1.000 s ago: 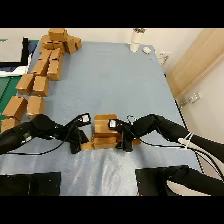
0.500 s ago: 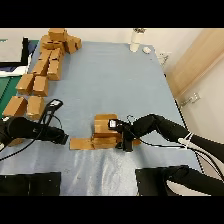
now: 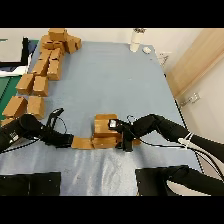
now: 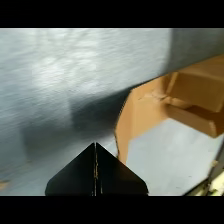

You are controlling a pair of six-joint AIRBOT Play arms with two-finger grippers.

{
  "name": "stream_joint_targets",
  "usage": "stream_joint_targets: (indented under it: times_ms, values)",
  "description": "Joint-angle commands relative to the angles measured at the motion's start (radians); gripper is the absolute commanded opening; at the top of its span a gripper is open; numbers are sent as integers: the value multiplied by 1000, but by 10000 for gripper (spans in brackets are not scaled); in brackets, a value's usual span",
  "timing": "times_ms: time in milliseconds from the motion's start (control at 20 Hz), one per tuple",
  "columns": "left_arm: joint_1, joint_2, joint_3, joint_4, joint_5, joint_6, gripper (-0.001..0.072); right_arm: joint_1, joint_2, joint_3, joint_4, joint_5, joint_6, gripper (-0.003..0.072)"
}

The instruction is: Fold the box.

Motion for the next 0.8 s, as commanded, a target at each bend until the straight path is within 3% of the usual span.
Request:
stream_joint_targets:
  times_ms: [0,200,450,750]
  values:
    - [3,-46,-5,-206,23,141,7,0,-1,0,0,0,0,579]
    - [-18,-46,-5,-251,16,172,8,0,0,0,0,0,0,579]
    - [-156,-62,-4,-262,102,180,7,0,-1,0,0,0,0,579]
    - [-181,-61,68,-262,84,123,9,0,0,0,0,0,0,579]
